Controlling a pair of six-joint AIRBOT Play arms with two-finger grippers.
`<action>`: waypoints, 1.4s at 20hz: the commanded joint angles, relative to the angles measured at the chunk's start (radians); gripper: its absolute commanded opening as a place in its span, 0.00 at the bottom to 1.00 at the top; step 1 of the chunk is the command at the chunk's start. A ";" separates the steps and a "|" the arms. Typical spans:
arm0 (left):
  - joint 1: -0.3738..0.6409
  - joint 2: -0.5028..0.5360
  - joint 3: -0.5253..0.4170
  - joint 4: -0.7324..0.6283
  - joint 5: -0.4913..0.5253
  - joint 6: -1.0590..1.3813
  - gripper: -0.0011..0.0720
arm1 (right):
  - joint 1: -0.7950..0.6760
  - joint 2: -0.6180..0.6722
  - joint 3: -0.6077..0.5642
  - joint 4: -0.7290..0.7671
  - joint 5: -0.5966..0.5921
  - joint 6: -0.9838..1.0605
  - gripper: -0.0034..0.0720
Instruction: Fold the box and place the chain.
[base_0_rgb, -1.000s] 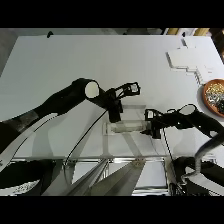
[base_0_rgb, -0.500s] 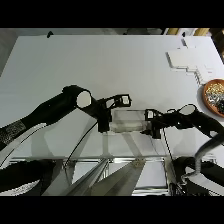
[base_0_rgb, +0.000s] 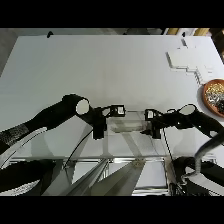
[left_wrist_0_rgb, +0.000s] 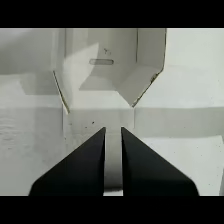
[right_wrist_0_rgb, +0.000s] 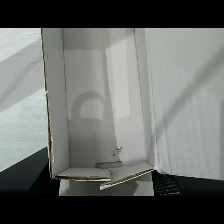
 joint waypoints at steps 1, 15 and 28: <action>0.015 0.000 -0.043 -0.011 0.048 0.104 0.31 | 0.000 0.000 0.000 0.000 0.000 0.000 0.58; 0.000 -0.012 -0.084 -0.144 0.240 0.333 0.72 | 0.000 0.000 0.000 0.000 0.000 0.000 0.58; -0.044 -0.034 -0.084 -0.181 0.241 0.340 0.50 | 0.000 0.000 0.000 0.000 0.000 0.000 0.58</action>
